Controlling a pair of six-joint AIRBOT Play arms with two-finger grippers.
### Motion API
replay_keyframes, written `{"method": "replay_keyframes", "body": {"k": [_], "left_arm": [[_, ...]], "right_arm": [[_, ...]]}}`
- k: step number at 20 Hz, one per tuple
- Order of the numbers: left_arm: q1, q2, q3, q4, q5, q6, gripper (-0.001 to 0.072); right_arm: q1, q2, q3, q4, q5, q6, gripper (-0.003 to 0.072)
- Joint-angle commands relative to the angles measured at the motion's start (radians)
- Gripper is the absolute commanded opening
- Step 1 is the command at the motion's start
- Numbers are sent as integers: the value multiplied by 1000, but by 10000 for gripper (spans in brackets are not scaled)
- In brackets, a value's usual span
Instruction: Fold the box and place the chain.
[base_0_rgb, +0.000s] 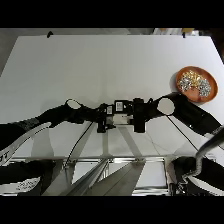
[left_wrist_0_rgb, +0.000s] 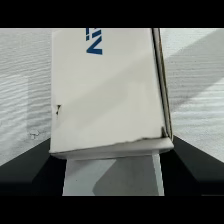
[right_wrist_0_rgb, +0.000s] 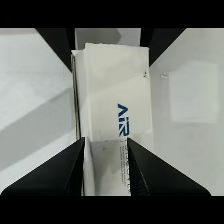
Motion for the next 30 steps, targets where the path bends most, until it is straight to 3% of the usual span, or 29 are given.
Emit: {"method": "replay_keyframes", "body": {"k": [1,4,7,9,10,24,30], "left_arm": [[0,1,0,-3,8,-3,394],[0,1,0,-3,8,-4,394],[0,1,0,-3,8,-3,394],[0,1,0,-3,7,-3,394],[0,1,0,-3,8,-3,394],[0,1,0,-3,8,-3,394],[0,1,0,-3,8,-3,394]], "right_arm": [[0,14,0,15,22,-9,312],[0,14,0,31,31,-9,237],[-8,14,0,66,45,-11,221],[-42,14,0,107,75,-12,24],[-64,14,0,113,84,-11,12],[-110,8,-24,138,75,-8,12],[-89,-55,-24,193,87,-8,11]]}}
